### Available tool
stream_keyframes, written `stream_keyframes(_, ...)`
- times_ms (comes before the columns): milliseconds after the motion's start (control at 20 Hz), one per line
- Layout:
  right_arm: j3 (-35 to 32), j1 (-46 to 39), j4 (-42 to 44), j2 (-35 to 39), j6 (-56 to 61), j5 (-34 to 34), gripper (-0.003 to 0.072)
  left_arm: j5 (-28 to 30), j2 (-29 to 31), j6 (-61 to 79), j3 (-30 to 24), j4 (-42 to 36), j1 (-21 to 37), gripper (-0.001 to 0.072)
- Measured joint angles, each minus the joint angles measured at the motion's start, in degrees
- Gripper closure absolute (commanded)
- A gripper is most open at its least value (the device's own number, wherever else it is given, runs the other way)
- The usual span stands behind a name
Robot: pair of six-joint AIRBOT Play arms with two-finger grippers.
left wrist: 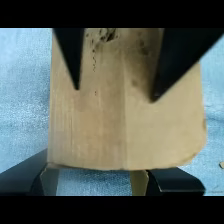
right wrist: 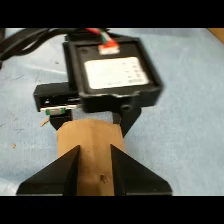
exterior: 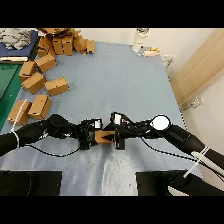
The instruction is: Fold the box.
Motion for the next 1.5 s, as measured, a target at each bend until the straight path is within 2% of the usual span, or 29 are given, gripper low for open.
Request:
stream_keyframes(200, 0.0, 0.11, -1.77, 0.09, -4.17, 2.03, 0.0377, 0.0, 0.0, 0.0, -0.02, 0.0, 0.0, 0.0247)
stream_keyframes(250, 0.0, 0.13, -2.12, 0.09, -5.29, 2.34, 0.0275, 0.0, 0.0, 0.02, -0.02, 0.0, 0.0, 0.0247)
stream_keyframes(300, 0.0, 0.13, -2.43, 0.09, -6.08, 2.4, 0.023, 0.0, 0.0, 0.02, 0.0, 0.0, 0.0, 0.0247)
stream_keyframes(600, 0.0, 0.13, -3.89, -0.24, -8.31, 2.43, 0.0231, 0.0, 0.0, 0.02, -0.02, 0.0, 0.0, 0.0247)
stream_keyframes(950, 0.0, 0.13, -5.53, -3.1, -8.74, -0.07, 0.0231, 0.0, 0.0, 0.0, 0.0, 0.0, 0.0, 0.0247)
stream_keyframes(1500, 0.0, 0.26, -9.64, -3.28, -8.79, -4.42, 0.0232, 0.15, 0.0, -0.07, 0.0, -0.07, 0.0, 0.0247)
